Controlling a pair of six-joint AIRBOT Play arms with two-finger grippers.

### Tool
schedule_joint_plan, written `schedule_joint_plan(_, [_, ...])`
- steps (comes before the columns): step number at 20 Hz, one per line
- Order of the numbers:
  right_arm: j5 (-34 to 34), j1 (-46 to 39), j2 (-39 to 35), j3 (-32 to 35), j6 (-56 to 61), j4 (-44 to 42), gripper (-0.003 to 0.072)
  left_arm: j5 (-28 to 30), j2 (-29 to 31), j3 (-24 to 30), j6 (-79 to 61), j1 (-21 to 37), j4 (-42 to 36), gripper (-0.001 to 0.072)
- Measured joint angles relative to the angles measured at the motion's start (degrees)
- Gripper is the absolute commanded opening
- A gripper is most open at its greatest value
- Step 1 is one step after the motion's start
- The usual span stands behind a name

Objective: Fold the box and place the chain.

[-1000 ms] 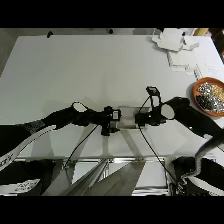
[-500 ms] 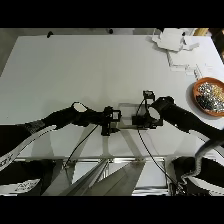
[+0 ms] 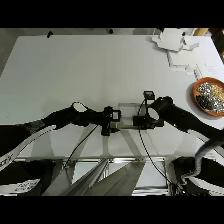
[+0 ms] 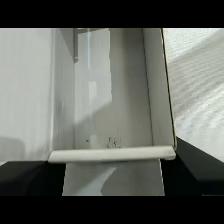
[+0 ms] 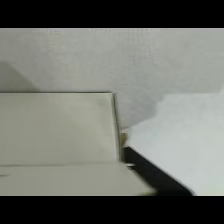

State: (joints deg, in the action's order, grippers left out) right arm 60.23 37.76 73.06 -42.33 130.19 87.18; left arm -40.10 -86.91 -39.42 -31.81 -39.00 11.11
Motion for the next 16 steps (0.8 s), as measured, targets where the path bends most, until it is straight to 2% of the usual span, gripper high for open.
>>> schedule_joint_plan(2, [0.17,0.04,-1.29,0.00,-1.22,0.09,0.0305,0.02,0.00,0.00,0.02,0.00,-0.04,0.0389])
schedule_joint_plan(4, [0.52,0.00,-3.72,0.00,-3.02,1.25,0.0476,0.02,0.00,0.00,0.02,0.00,-0.02,0.0389])
schedule_joint_plan(8, [3.26,-0.04,-12.04,-0.74,-10.95,3.13,0.0465,0.00,0.00,0.00,0.04,0.00,0.00,0.0389])
schedule_joint_plan(10, [5.60,-0.96,-16.87,-3.02,-16.17,5.27,0.0386,-0.02,0.00,0.00,0.07,0.00,0.02,0.0389])
schedule_joint_plan(11, [6.67,-2.19,-18.88,-4.55,-18.34,7.37,0.0386,0.00,0.00,0.00,0.07,0.00,0.02,0.0389])
schedule_joint_plan(13, [7.30,-7.19,-21.97,-7.80,-22.97,12.26,0.0387,-0.02,0.00,0.00,0.09,0.00,0.00,0.0389])
schedule_joint_plan(16, [4.76,-20.50,-23.47,-10.38,-29.70,17.77,0.0386,-0.02,0.00,0.00,0.09,0.00,0.02,0.0389])
